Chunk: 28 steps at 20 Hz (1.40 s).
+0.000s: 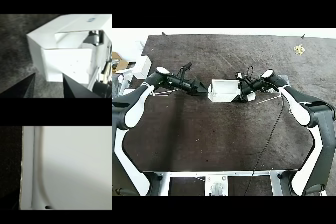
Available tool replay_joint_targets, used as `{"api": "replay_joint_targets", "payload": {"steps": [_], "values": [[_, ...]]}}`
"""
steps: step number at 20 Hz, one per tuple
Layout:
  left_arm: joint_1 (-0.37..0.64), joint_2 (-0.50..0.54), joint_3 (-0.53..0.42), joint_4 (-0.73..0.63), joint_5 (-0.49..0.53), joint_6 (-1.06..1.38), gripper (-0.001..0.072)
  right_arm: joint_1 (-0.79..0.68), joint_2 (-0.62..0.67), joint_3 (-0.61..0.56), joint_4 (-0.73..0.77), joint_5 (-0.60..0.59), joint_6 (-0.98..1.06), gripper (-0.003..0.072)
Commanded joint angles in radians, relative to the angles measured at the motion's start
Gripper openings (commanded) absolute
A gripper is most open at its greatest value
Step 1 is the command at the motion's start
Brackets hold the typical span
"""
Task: Fold the box and place the chain.
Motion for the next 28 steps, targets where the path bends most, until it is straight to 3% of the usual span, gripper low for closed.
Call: {"api": "replay_joint_targets", "payload": {"steps": [1,7,15,21,28], "values": [[-0.017,0.0,0.014,0.003,-0.021,0.002,0.037,0.001,-0.001,0.0,0.0,0.001,0.0,0.0508],[-0.057,0.0,0.071,0.073,0.013,-0.026,0.0371,0.001,-0.001,0.0,0.0,0.0,0.0,0.0509],[-0.116,0.0,0.079,0.154,0.112,-0.121,0.0372,0.001,-0.001,0.0,0.0,0.0,0.0,0.0508],[-0.174,0.0,0.192,0.405,0.129,-0.303,0.0371,0.001,-0.001,0.0,0.0,0.0,0.0,0.0509],[-0.241,0.0,0.212,0.498,0.196,-0.395,0.0371,0.001,-0.001,0.0,0.0,0.0,0.0,0.0509]]}}
